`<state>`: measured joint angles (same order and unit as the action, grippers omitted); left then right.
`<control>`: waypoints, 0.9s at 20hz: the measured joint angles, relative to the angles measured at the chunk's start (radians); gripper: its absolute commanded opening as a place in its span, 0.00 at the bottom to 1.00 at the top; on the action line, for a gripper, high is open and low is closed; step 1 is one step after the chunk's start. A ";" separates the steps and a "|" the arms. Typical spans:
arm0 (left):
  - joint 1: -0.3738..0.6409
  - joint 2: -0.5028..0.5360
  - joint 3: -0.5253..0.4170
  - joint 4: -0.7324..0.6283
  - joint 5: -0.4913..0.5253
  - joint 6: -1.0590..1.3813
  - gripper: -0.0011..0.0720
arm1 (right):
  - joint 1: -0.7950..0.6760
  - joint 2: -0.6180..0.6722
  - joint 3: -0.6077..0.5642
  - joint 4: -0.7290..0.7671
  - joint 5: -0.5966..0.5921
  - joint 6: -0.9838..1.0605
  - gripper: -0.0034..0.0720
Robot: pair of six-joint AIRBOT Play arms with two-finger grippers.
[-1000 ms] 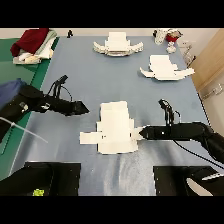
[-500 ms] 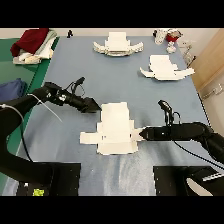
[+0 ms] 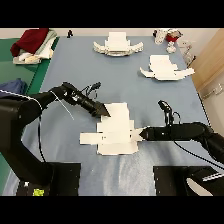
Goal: Fold the box.
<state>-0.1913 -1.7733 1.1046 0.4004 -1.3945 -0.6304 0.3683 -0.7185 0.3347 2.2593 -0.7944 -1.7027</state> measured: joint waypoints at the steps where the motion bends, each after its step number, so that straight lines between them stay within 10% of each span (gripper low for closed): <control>1: -0.003 -0.003 0.008 0.004 -0.015 0.010 0.16 | 0.000 0.000 0.000 0.000 0.000 0.000 0.05; 18: -0.027 -0.012 0.027 0.038 -0.111 0.142 0.03 | 0.000 0.000 0.000 -0.001 -0.003 -0.001 0.05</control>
<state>-0.2188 -1.7851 1.1316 0.4385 -1.5059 -0.4885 0.3687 -0.7189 0.3347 2.2585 -0.7975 -1.7035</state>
